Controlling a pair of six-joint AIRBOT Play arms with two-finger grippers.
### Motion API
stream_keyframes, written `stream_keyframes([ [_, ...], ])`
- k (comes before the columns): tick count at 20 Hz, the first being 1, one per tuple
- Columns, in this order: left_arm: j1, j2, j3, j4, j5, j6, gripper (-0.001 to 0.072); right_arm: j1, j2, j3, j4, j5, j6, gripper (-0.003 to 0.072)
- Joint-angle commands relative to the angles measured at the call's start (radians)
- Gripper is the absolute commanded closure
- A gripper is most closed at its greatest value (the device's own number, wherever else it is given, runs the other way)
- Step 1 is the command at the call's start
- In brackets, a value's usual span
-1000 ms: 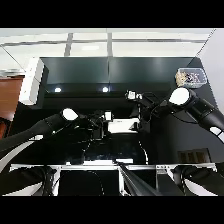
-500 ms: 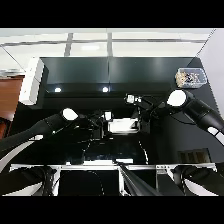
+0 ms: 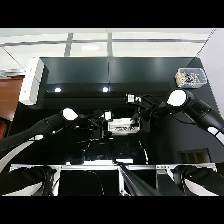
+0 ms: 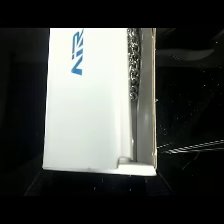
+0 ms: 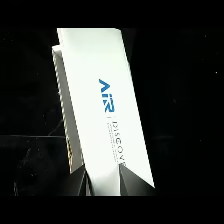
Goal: Fold the box and place the chain.
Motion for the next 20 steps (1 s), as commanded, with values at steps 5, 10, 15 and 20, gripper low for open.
stream_keyframes([
  [5,0.0,-0.001,0.001,0.0,0.0,0.001,0.0379,0.001,0.0,-0.001,-0.002,0.033,0.002,0.0479],
  [10,0.0,-0.001,0.001,0.0,0.0,0.001,0.0379,0.001,0.0,-0.001,-0.002,0.026,0.002,0.0359],
  [15,0.0,-0.001,0.001,0.0,0.0,0.001,0.0379,0.001,0.0,-0.001,-0.002,0.026,0.002,0.0459],
  [20,0.0,-0.001,0.001,0.0,0.0,0.001,0.0379,0.001,0.0,-0.001,-0.002,0.027,0.002,0.046],
])
